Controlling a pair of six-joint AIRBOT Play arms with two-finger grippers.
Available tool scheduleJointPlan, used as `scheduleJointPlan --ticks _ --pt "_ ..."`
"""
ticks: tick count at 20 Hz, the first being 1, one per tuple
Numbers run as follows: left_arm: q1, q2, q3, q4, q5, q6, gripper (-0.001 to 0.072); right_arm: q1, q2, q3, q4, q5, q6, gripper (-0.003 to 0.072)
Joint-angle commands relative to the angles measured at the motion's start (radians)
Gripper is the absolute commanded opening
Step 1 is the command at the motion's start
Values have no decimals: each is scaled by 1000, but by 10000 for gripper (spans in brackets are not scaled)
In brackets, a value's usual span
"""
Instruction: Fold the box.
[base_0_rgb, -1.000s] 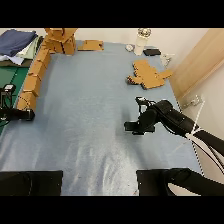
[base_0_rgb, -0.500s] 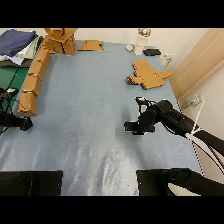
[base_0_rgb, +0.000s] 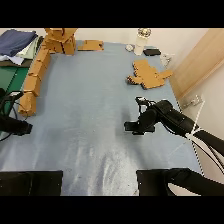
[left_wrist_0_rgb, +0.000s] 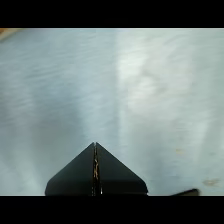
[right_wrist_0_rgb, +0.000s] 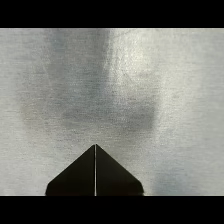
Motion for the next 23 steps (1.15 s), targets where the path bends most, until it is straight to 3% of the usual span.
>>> scheduleJointPlan --ticks 1,3,5,10,16,23 --pt "-238 -1 23 -111 0 -123 13 0 0 1 0 0 0 4" --pt "-415 -64 93 -64 42 -260 12 0 0 1 0 0 0 4" --pt "-513 -167 211 -52 40 -325 12 0 0 1 0 0 0 4" --pt "-568 -422 522 -86 46 -361 12 0 0 1 0 0 0 4" --pt "-638 -532 545 -129 48 -355 13 0 0 1 0 0 0 3" --pt "-687 -537 545 -130 51 -354 13 0 0 1 0 0 0 3"
